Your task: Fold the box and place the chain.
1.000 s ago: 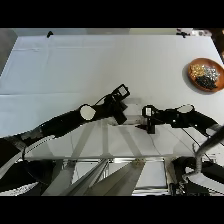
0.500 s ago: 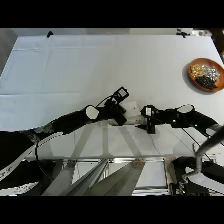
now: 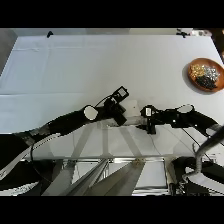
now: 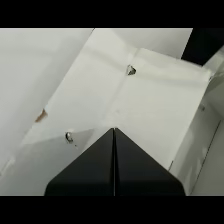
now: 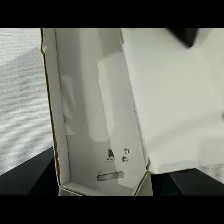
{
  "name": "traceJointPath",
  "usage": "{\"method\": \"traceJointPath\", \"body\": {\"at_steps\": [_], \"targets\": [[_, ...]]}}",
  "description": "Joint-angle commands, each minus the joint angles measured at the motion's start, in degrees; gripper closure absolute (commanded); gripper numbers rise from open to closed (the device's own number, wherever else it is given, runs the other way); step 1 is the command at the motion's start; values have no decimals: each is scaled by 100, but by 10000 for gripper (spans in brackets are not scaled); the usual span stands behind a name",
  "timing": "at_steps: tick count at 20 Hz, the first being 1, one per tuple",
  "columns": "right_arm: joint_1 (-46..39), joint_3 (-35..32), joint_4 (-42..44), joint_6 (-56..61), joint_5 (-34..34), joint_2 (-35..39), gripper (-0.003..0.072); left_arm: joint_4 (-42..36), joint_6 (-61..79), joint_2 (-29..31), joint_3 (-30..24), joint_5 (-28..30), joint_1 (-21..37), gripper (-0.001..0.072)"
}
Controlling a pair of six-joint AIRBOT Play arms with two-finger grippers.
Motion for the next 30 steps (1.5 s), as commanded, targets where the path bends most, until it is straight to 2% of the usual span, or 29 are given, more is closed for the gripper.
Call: {"method": "traceJointPath", "body": {"at_steps": [1,4,5,7,8,9,12,15,17,19,22,24,25,26,30], "targets": [[0,0,17,7,-11,0,227,48,81,444,7,614,4,695],[0,0,17,4,-11,0,227,50,382,828,7,592,4,651],[2,0,17,7,-11,0,227,101,511,984,7,525,4,609],[0,0,17,7,-11,0,227,466,560,1303,7,293,7,577],[2,0,17,7,-11,0,227,750,553,1493,7,90,7,544],[0,0,17,7,-11,0,227,1069,531,1683,7,-155,13,482],[2,0,17,7,-11,0,227,1838,291,2221,4,-1222,210,303],[0,0,17,7,-11,0,227,3289,-1093,2645,4,-2361,529,296],[0,0,17,4,-11,0,227,4325,-2223,2743,4,-3322,686,296],[2,0,17,7,-11,-2,227,4861,-2671,2730,-90,-3915,717,296],[2,0,17,7,-11,0,227,4953,-2608,2728,-535,-3626,717,273],[2,0,17,4,-11,0,227,4955,-2546,2693,-752,-3440,708,132],[2,0,17,4,-11,0,227,4955,-2549,2636,-776,-3469,702,29],[2,0,17,4,-11,0,227,4946,-2546,2568,-776,-3471,699,10],[0,0,17,7,-11,0,227,4712,-2262,2173,-776,-3165,699,11]]}}
